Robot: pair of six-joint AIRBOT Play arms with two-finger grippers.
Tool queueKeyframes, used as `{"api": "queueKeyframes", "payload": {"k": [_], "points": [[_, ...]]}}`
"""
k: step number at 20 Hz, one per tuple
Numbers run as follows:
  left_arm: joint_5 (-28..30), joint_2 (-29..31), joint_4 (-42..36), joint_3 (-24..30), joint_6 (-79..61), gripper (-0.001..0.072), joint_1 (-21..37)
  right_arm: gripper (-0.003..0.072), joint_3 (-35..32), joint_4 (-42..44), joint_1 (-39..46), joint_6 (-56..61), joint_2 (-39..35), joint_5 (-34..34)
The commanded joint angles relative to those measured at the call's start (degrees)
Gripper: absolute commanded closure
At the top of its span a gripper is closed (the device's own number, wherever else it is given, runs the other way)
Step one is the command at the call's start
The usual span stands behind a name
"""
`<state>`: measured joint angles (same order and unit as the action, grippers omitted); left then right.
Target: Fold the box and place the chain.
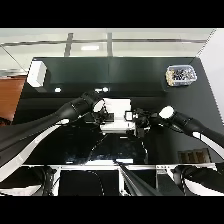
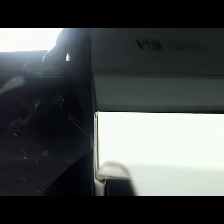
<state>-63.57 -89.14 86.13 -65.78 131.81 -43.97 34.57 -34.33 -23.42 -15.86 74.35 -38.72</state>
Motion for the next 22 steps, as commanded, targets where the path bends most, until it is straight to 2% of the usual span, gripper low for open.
{"api": "queueKeyframes", "payload": {"k": [1, 8, 10, 12, 14, 19, 22], "points": [[-2.7, 0.0, 1.0, 0.0, -0.3, 0.0681, 0.0, -0.0013, 0.1, -6.1, 0.0, 3.6, -2.8, -0.7], [-4.4, 0.0, 1.9, 0.0, -0.2, 0.0682, 0.0, -0.0011, 0.1, -6.7, 0.0, 5.2, -5.2, -3.6], [-4.3, 0.0, 1.9, 0.0, -0.2, 0.0681, 0.0, 0.0258, 0.1, -6.6, 0.0, 5.2, -5.2, -3.5], [-4.1, 0.0, 1.9, 0.0, -0.2, 0.0682, 0.0, 0.0418, 0.1, -5.8, 0.0, 5.9, -5.2, -4.3], [-4.1, 0.0, 1.9, 0.0, -0.2, 0.0682, 0.0, 0.0446, 0.1, -4.3, 0.0, 6.0, -5.2, -4.6], [-3.9, 0.0, 1.8, 0.0, -0.2, 0.0682, 0.0, 0.0445, 0.0, 5.7, -0.4, 6.0, -4.4, -3.5], [-3.9, 0.0, 1.7, 0.0, -0.2, 0.0681, 0.0, 0.0445, 0.0, 9.0, -3.7, 6.0, -1.9, -0.5]]}}
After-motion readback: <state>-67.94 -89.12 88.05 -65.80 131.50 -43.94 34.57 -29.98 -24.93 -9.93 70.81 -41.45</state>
